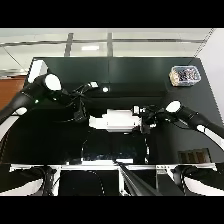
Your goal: Fold the box and place the chain.
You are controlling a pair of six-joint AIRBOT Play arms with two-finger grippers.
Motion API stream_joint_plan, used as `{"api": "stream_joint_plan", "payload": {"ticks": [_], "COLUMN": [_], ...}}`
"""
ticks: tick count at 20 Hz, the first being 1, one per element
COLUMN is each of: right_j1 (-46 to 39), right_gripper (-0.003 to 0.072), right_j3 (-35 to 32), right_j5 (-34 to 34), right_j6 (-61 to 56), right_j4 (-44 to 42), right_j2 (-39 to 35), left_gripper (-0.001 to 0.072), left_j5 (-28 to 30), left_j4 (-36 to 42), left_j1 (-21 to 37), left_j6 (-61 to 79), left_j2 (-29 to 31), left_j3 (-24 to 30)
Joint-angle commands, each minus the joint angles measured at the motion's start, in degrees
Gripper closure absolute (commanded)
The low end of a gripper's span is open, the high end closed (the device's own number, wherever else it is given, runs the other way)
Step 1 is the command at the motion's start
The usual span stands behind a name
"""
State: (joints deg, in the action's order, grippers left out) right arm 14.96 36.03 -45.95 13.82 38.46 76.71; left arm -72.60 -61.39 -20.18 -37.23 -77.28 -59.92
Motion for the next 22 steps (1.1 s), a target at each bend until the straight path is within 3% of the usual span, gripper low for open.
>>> {"api": "stream_joint_plan", "payload": {"ticks": [1, 4, 7, 10, 15, 22], "right_j1": [0.04, 0.04, 0.04, 0.04, 0.04, 0.04], "right_gripper": [0.0603, 0.0603, 0.0602, 0.0603, 0.0603, 0.0603], "right_j3": [-0.04, -0.04, -0.04, -0.04, -0.04, -0.04], "right_j5": [-0.11, -0.11, -0.09, -0.09, -0.11, -0.11], "right_j6": [-0.07, -0.07, -0.07, -0.07, -0.07, -0.07], "right_j4": [-0.07, -0.07, -0.07, -0.09, -0.09, -0.09], "right_j2": [0.02, 0.02, 0.02, 0.02, 0.02, 0.02], "left_gripper": [0.0683, 0.0683, 0.0683, 0.0684, 0.0684, 0.0684], "left_j5": [-4.46, 4.28, 15.34, 23.30, 20.26, 22.56], "left_j4": [19.52, 40.61, 50.95, 45.24, 33.07, 31.71], "left_j1": [0.92, 0.02, -0.15, -0.15, -1.33, -5.03], "left_j6": [-3.26, 8.92, 11.98, 12.41, 12.17, 12.11], "left_j2": [0.81, -1.22, -5.38, -7.72, -10.54, -12.85], "left_j3": [2.54, 6.40, 6.29, 6.27, 6.27, 5.95]}}
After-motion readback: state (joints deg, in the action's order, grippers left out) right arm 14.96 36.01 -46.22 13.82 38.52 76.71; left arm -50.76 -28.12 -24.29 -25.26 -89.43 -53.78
